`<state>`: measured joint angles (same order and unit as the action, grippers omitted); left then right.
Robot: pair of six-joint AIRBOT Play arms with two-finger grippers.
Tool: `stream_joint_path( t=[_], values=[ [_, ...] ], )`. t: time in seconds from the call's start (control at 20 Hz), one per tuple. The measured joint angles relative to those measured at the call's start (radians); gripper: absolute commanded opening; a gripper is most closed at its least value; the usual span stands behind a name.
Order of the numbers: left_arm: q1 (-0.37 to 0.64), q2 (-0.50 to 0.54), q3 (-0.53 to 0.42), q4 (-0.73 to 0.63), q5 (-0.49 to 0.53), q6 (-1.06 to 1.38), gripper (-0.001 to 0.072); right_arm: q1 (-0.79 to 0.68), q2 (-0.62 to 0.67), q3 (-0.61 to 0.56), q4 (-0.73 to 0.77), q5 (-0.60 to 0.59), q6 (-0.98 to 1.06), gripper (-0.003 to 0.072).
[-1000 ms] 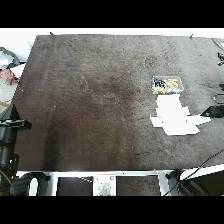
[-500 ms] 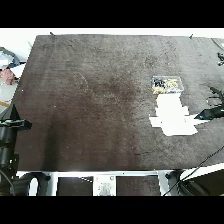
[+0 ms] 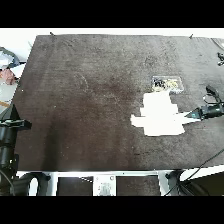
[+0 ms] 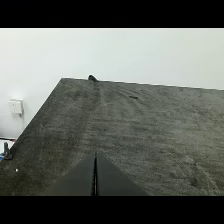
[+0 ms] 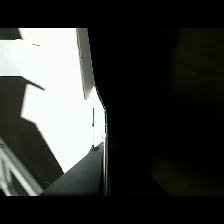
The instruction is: Fold the box and place the chain.
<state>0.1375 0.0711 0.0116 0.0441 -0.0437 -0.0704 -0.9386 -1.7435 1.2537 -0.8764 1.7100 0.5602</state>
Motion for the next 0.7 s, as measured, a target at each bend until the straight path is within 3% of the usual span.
stream_joint_path(
  t=[0.2,0.35,0.5,0.7],
  values=[
    [0.000,0.000,0.000,0.000,0.000,0.000,0.0014,0.104,0.147,-0.286,0.218,-0.086,-0.071,-0.0014],
    [0.000,0.000,0.002,0.000,0.004,0.000,0.0014,0.261,0.253,-0.465,0.393,-0.235,-0.116,-0.0014],
    [0.000,0.000,0.002,0.000,0.004,0.000,0.0014,0.460,0.303,-0.530,0.531,-0.418,-0.132,-0.0013],
    [0.000,0.000,0.002,0.000,0.000,0.000,0.0014,0.690,0.307,-0.483,0.663,-0.643,-0.134,-0.0014]
  ],
)
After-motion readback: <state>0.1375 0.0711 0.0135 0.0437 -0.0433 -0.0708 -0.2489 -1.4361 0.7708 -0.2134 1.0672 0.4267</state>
